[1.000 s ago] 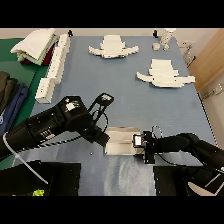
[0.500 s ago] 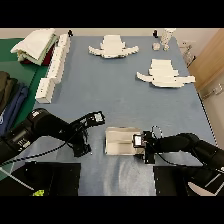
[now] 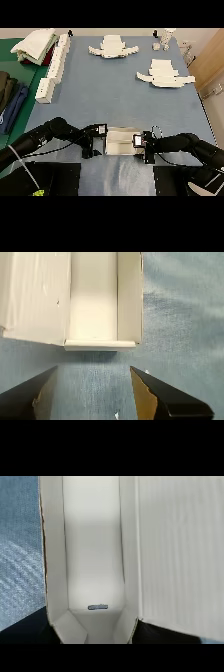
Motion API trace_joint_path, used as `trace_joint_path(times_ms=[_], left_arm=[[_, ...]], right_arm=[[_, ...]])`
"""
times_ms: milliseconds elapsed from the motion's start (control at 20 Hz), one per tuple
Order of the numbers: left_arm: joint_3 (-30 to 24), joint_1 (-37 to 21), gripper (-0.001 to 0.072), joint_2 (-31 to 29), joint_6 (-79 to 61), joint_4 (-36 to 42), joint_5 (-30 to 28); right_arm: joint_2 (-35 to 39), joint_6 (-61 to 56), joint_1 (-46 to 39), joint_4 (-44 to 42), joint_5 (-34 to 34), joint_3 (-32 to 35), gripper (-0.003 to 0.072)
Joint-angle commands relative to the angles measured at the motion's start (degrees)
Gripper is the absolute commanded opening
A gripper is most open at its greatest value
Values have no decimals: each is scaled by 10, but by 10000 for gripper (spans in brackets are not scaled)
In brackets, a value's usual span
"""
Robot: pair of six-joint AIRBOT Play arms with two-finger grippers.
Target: Fold the box.
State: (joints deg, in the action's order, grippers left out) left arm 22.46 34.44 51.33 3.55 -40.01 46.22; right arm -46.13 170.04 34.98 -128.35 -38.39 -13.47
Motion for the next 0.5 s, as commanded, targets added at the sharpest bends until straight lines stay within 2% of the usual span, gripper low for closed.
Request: trace_joint_path(times_ms=[0,200,450], left_arm=[[-5,21,691,47,-73,57,-43],[-6,55,691,55,-77,76,-78],[-6,56,690,57,-76,79,-92]], right_arm=[[0,0,0,0,0,0,514],[0,0,0,0,0,0,513],[0,0,0,0,0,0,513]])
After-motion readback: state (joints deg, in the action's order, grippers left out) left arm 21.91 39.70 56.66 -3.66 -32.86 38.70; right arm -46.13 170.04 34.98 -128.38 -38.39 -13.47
